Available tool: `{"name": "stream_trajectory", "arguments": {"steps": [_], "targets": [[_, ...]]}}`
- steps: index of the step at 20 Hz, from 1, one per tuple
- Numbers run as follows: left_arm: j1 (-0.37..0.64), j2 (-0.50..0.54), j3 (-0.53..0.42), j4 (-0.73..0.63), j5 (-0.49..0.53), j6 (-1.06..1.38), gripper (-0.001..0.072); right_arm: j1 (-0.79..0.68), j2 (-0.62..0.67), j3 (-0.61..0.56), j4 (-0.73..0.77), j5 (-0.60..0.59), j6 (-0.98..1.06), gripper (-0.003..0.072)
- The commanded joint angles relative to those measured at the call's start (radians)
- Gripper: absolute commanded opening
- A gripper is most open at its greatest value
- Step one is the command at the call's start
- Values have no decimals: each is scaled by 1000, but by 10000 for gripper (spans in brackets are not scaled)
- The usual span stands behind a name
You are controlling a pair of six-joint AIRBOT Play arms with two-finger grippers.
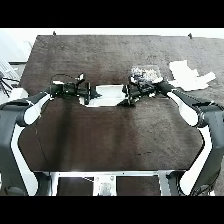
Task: Fold the box and place the chain.
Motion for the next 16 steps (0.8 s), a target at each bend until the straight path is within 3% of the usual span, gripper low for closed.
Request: {"name": "stream_trajectory", "arguments": {"steps": [1, 16], "targets": [[1, 0, 0, 0, -1, 0, 22, -3, -22, 32, -7, 19, 13, 620], [1, 0, 0, 0, -1, 0, 22, 2, -29, 51, -43, 32, 13, 609]]}}
